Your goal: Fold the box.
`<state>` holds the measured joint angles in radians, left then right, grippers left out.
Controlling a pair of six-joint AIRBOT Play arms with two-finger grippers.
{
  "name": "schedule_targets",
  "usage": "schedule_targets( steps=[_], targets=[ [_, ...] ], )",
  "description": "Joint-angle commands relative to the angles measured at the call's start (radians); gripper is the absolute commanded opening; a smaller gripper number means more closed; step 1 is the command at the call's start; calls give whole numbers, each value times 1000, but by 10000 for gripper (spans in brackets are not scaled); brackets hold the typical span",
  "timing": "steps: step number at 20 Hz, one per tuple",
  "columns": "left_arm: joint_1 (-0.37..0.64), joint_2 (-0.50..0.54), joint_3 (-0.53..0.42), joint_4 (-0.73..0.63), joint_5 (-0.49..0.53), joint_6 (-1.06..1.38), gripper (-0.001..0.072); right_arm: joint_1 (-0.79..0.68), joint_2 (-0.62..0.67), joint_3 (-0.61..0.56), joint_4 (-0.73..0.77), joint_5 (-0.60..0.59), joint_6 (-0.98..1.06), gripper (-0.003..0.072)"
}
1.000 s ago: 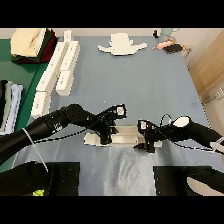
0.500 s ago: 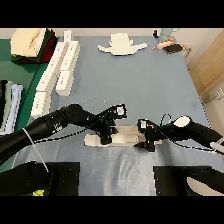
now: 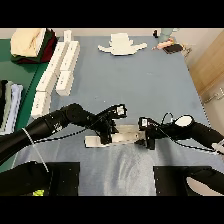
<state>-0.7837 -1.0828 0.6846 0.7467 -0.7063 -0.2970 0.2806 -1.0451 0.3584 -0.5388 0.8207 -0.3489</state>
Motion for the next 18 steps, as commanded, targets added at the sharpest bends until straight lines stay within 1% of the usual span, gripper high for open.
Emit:
schedule_targets(
  steps=[1,3,7,18],
  targets=[
    [0,0,0,0,-1,1,15,2,1,0,5,85,0,505],
    [0,0,0,0,-1,1,15,2,1,-1,5,115,0,505],
    [0,0,0,0,-1,1,15,2,-4,-3,4,132,1,505],
    [0,0,0,0,-2,1,16,2,-45,-1,-50,113,8,505]
  ],
)
